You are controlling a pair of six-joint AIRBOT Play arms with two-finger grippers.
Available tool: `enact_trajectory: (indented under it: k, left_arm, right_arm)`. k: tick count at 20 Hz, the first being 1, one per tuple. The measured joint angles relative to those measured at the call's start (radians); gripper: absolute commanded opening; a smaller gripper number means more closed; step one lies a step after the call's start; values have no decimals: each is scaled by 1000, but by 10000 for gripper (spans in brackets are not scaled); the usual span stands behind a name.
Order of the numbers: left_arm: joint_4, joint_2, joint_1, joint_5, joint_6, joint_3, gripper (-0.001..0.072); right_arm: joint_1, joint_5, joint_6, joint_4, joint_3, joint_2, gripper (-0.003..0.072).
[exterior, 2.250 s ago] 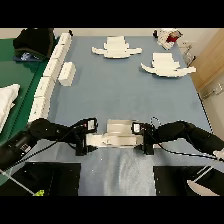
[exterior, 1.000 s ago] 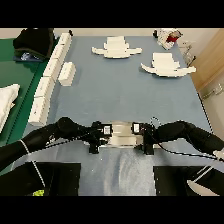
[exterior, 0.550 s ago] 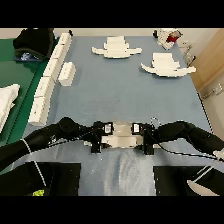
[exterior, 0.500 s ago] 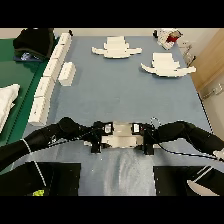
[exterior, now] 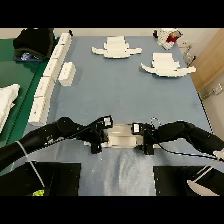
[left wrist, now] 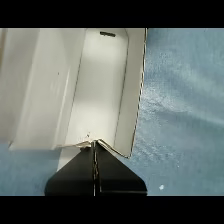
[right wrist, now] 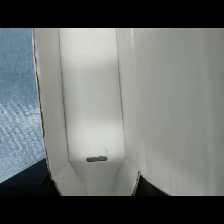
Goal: Fold the box.
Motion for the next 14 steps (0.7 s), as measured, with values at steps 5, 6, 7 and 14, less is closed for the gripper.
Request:
enact_trajectory:
  k: [5, 6, 7, 14]
  left_arm:
    - [370, 201, 28, -124, -720, 35, 14]
    - [435, 245, 49, -139, -860, 37, 14]
    - [498, 285, 77, -156, -992, 40, 14]
    - [623, 344, 372, -291, -1397, -20, 14]
  right_arm:
    - [0, 0, 0, 0, 0, 0, 536]
    - [0, 0, 0, 0, 0, 0, 536]
    - [0, 0, 0, 0, 0, 0, 536]
    - [0, 0, 0, 0, 0, 0, 536]
